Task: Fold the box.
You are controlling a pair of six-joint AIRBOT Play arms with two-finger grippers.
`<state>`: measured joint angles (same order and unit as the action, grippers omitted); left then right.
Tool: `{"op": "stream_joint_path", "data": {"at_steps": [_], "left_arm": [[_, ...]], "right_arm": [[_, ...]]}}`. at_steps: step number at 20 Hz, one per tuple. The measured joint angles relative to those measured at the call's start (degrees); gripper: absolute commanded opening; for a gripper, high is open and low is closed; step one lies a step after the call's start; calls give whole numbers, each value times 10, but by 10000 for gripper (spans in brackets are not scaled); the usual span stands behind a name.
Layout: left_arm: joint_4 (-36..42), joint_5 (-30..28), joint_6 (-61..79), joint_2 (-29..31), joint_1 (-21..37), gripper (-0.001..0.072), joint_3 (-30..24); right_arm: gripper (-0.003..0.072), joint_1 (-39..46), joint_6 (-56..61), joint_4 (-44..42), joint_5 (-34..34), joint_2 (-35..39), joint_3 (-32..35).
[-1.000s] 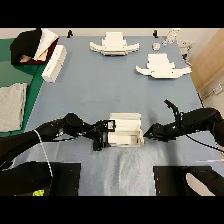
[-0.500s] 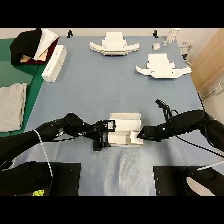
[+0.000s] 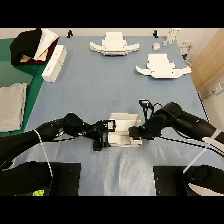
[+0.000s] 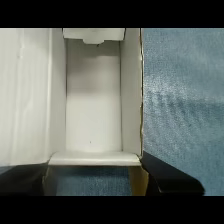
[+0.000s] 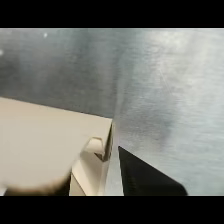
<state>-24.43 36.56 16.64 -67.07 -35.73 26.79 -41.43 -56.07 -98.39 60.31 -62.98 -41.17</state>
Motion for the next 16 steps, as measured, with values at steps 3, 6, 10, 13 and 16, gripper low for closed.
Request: {"op": "stream_joint_path", "data": {"at_steps": [3,6,10,13,16], "left_arm": [[0,0,0,0,0,468,0],[0,0,0,0,0,468,0],[0,0,0,0,0,469,0],[0,0,0,0,0,469,0],[-1,0,1,0,0,469,0]], "right_arm": [[436,-48,88,62,19,-38,-33],[421,-83,155,95,29,-71,-50],[274,-102,202,117,37,-91,-58],[-1,-106,219,133,57,-96,-60],[-1,-108,226,136,63,-97,-61]]}}
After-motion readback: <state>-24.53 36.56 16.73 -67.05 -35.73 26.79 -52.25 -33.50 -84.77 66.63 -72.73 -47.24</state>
